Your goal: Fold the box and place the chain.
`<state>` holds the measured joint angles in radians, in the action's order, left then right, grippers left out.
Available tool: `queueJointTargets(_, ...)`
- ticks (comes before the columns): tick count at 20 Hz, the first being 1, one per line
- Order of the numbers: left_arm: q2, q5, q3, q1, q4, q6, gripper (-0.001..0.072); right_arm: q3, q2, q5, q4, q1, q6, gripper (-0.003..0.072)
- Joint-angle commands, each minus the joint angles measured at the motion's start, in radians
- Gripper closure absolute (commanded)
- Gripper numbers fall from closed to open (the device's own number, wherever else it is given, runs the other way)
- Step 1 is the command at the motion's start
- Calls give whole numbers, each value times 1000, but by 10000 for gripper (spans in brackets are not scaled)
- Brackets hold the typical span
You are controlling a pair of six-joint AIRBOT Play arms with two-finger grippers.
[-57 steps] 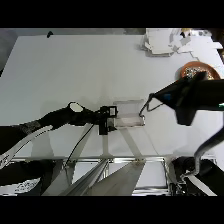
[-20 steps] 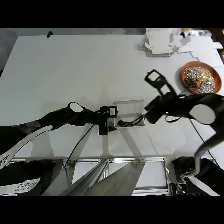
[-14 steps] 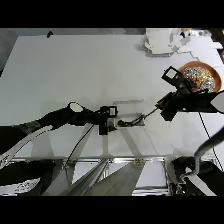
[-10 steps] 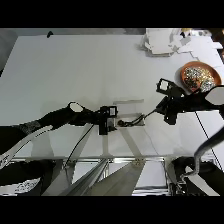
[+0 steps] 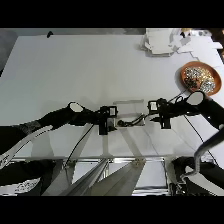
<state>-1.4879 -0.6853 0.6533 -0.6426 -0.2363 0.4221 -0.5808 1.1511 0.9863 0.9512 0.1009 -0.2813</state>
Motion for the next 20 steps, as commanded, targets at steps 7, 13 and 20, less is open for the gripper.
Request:
queueJointTargets(7, 1, 0, -1, 0, 0, 0, 573, 18, 87, -141, -91, 66, -120, 416)
queueJointTargets(13, 1, 0, -1, 0, 0, 0, 573, 18, 110, -111, -139, 66, -116, 530)
queueJointTargets(20, 1, 0, -1, 0, 0, 0, 573, 18, 31, -97, 25, 22, 102, 668)
